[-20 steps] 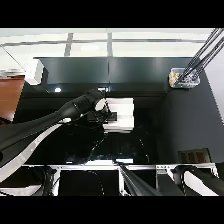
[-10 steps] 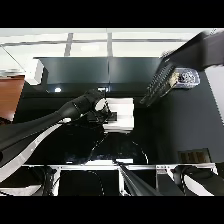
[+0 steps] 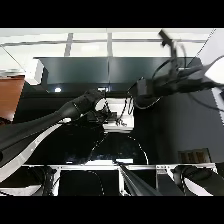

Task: Fold the box and place the chain.

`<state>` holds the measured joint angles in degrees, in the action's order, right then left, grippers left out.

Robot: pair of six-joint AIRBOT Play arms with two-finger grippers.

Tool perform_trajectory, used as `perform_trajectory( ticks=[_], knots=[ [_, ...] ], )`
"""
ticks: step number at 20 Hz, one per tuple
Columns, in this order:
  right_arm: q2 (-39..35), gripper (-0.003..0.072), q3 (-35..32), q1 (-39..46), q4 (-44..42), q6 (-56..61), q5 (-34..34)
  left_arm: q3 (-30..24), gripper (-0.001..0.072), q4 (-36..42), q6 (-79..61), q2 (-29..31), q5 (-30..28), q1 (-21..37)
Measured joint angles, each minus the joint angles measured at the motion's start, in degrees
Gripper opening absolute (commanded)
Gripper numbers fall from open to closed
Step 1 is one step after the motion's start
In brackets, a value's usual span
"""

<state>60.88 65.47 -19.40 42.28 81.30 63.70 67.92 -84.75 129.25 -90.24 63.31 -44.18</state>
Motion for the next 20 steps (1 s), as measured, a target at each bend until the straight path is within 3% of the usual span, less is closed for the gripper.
perform_trajectory(
  ticks=[2, 3, 4, 9, 12, 13, 14, 15, 20],
  knots=[
    [0.39, 0.0020, -4.04, -0.98, -0.07, 0.02, -4.48, 0.00, 0.0028, 0.00, 0.02, -0.02, 0.00, 0.00],
    [0.66, 0.0110, -5.62, -1.31, -0.09, 0.04, -5.97, 0.00, 0.0028, -0.02, 0.00, -0.02, -0.02, 0.00],
    [0.85, 0.0268, -6.69, -1.60, -0.09, 0.07, -7.17, 0.00, 0.0028, 0.00, 0.02, -0.02, 0.00, 0.00],
    [1.14, 0.0267, -8.81, 2.43, 1.73, 0.02, -9.22, 0.00, 0.0028, -0.02, 0.02, -0.02, -0.02, 0.00],
    [1.31, 0.0270, -9.29, 8.81, 10.14, 2.40, -10.34, 0.00, 0.0028, -0.02, 0.00, -0.02, -0.02, 0.00],
    [1.44, 0.0314, -9.62, 10.64, 14.43, 4.72, -11.32, 0.00, 0.0028, -0.02, 0.02, 0.00, -0.02, 0.00],
    [1.84, 0.0607, -10.29, 12.44, 19.58, 7.78, -12.85, 0.00, 0.0028, -0.02, 0.02, -0.02, 0.00, 0.00],
    [2.45, 0.0640, -11.10, 13.90, 23.98, 10.84, -14.34, 0.00, 0.0028, -0.02, 0.00, -0.02, -0.02, 0.00],
    [11.41, 0.0638, -11.82, 19.63, 34.69, 22.82, -23.30, 0.00, 0.0028, 0.00, 0.00, -0.02, -0.02, 0.00]
  ],
)
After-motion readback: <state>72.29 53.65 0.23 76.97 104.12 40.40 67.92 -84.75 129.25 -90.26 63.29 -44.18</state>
